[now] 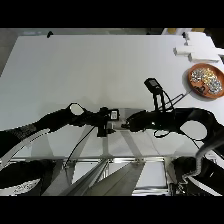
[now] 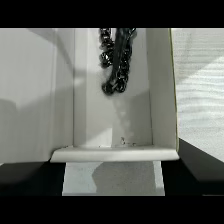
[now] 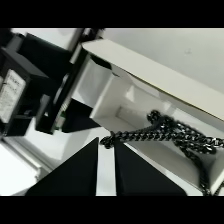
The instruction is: Fold the box and place the chain.
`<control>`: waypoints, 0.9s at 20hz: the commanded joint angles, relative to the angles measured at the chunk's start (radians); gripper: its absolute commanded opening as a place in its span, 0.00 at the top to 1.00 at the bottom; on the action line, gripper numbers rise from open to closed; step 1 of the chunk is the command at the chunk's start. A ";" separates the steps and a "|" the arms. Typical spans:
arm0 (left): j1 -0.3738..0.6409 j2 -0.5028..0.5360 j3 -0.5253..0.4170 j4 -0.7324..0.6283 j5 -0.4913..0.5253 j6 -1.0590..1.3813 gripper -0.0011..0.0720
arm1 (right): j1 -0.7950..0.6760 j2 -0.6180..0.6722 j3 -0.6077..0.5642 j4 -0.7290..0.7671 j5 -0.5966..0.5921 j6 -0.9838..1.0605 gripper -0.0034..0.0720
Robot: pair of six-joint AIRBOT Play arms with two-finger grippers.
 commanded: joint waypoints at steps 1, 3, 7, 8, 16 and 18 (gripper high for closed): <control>0.000 0.000 0.000 0.000 0.000 0.000 0.61 | 0.002 -0.034 0.003 -0.042 0.023 -0.001 0.68; 0.000 0.000 0.000 0.000 0.000 0.000 0.61 | -0.008 -0.034 0.038 -0.041 0.022 -0.055 0.68; 0.000 0.000 0.000 0.000 0.000 0.000 0.61 | -0.170 -0.034 0.171 -0.124 0.093 -0.079 0.85; 0.000 0.000 0.000 0.000 0.000 0.000 0.61 | -0.221 -0.034 0.180 -0.166 0.103 -0.079 0.92; 0.000 0.000 0.000 0.000 0.000 0.000 0.61 | -0.473 -0.265 0.154 -0.317 0.239 -0.071 0.64; 0.000 0.000 0.000 0.000 0.000 0.000 0.61 | -0.473 -0.328 0.153 -0.318 0.237 -0.071 0.64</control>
